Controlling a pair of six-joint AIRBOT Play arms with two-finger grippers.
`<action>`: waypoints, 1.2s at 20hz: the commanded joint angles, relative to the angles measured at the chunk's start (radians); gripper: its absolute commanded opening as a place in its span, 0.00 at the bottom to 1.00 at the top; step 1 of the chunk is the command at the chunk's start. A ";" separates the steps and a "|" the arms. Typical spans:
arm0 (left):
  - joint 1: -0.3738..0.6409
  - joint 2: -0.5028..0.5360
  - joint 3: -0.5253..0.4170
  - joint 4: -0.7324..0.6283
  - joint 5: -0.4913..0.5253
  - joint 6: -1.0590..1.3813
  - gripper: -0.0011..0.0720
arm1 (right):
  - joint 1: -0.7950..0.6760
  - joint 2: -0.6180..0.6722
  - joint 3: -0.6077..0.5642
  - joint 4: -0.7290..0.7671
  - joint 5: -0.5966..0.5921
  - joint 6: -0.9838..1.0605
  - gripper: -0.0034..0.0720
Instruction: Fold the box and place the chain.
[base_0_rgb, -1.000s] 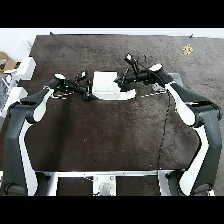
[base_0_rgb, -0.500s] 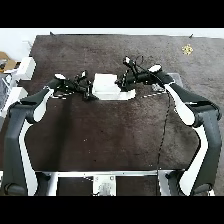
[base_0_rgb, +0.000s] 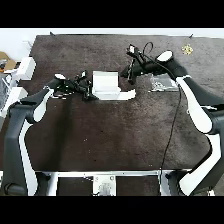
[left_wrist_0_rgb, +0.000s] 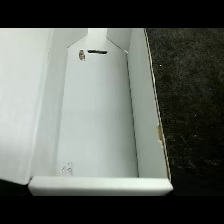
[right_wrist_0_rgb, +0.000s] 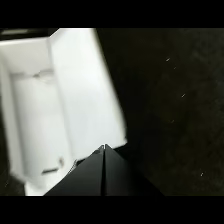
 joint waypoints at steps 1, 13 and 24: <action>0.000 -0.001 0.001 0.000 0.001 -0.001 0.48 | 0.008 0.069 -0.024 -0.225 0.095 0.078 0.05; 0.000 -0.001 0.001 0.000 0.001 -0.001 0.48 | 0.043 -0.013 -0.189 -0.130 -0.067 -0.229 0.80; 0.000 -0.001 0.001 0.000 0.001 -0.001 0.48 | 0.046 -0.062 -0.187 0.031 -0.055 -0.166 0.23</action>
